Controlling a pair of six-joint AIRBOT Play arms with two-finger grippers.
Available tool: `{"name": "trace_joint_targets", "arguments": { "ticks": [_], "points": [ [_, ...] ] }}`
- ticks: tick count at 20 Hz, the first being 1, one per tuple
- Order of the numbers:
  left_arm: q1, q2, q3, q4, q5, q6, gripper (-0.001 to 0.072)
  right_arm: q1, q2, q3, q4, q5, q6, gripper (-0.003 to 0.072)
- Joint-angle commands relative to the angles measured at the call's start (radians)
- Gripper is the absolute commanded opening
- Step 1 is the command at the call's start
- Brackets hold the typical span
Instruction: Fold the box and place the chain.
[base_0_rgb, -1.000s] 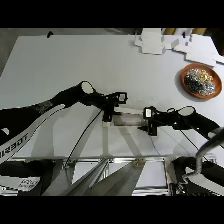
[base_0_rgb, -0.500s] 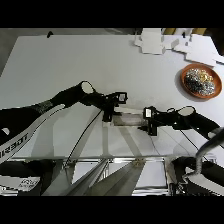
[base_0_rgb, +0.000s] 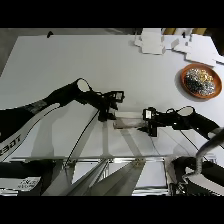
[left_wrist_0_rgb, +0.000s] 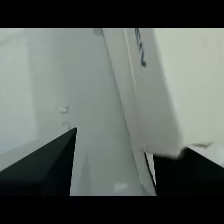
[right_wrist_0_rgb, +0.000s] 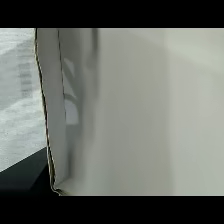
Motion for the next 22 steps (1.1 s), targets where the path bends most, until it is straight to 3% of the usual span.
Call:
{"name": "trace_joint_targets", "arguments": {
  "ticks": [1,2,4,5,10,14,16,20,22],
  "points": [
    [0.044,0.079,0.001,0.114,-0.078,-0.124,0.0431,-0.001,0.0,0.0,0.001,-0.002,0.0,0.0407],
    [0.054,0.107,0.001,0.146,-0.103,-0.152,0.0337,-0.001,0.0,0.0,0.001,-0.002,0.0,0.0407],
    [0.06,0.169,0.001,0.217,-0.16,-0.187,0.0061,-0.001,0.0,0.0,0.001,-0.002,0.0,0.0407],
    [0.055,0.196,0.001,0.242,-0.18,-0.198,0.0003,-0.001,0.0,0.0,0.001,-0.002,0.0,0.0407],
    [-0.071,0.272,0.001,0.237,-0.215,-0.357,0.0001,-0.001,0.0,0.0,0.001,-0.002,0.0,0.0407],
    [-0.219,0.247,0.001,0.227,-0.135,-0.443,0.0001,-0.001,0.0,0.0,0.001,-0.002,0.0,0.0407],
    [-0.245,0.235,0.001,0.193,-0.001,-0.444,0.0001,-0.001,0.0,0.0,0.001,-0.002,0.0,0.0407],
    [-0.237,0.203,0.001,0.101,0.415,-0.55,0.0003,-0.001,0.0,0.0,0.001,-0.002,0.0,0.0407],
    [-0.215,0.143,0.001,0.064,0.473,-0.545,0.0002,-0.001,0.0,0.0,0.001,-0.002,0.0,0.0407]
  ]
}}
